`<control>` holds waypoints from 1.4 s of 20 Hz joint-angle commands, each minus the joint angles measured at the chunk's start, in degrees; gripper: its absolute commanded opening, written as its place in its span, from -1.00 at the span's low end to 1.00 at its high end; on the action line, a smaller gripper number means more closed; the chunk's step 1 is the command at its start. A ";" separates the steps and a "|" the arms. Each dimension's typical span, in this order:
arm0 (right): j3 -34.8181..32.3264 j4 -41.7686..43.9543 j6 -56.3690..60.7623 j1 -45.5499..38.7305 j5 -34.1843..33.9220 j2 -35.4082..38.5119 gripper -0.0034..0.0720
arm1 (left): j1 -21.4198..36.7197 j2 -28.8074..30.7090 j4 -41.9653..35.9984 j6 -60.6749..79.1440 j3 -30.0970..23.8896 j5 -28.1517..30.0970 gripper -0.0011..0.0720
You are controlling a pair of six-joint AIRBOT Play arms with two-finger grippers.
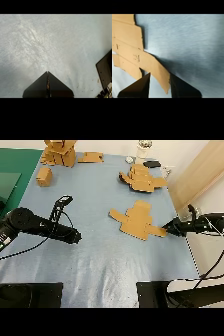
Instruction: Fold the box.
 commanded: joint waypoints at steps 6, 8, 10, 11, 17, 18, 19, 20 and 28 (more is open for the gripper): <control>-0.22 0.20 -0.15 2.69 -1.95 -0.37 -0.11 | -0.02 0.07 -1.03 0.26 -0.02 0.15 -0.93; -1.33 0.76 -0.17 3.08 -1.29 -0.50 -0.11 | -0.02 0.07 -1.01 0.26 -0.02 0.61 -0.93; -1.88 1.01 -0.20 4.09 -0.94 -1.40 -0.11 | -0.02 0.04 -1.38 0.24 0.00 1.16 -0.93; -1.90 1.20 -0.20 4.72 -0.90 -1.88 -0.11 | -0.02 0.04 -1.64 0.24 -0.02 1.18 -0.93; -1.75 1.68 -1.05 10.51 0.55 -2.78 -0.91 | 0.00 0.04 -1.81 -1.40 0.00 1.27 -0.93; -1.77 1.75 -1.07 11.54 0.50 -2.60 -0.91 | 0.00 0.04 -1.90 -1.77 0.00 1.60 -0.92; -1.77 2.10 -1.05 12.83 0.55 -2.36 -0.91 | 0.02 0.04 -1.88 -1.75 0.00 1.68 -0.84; -1.79 3.06 -1.03 14.38 0.52 -2.03 -0.91 | 0.24 0.04 -1.90 -1.88 -0.02 1.86 -0.06; -10.91 11.89 -4.28 40.26 9.18 7.63 -0.91 | 13.25 -1.90 -2.36 -9.44 -0.02 -4.96 0.32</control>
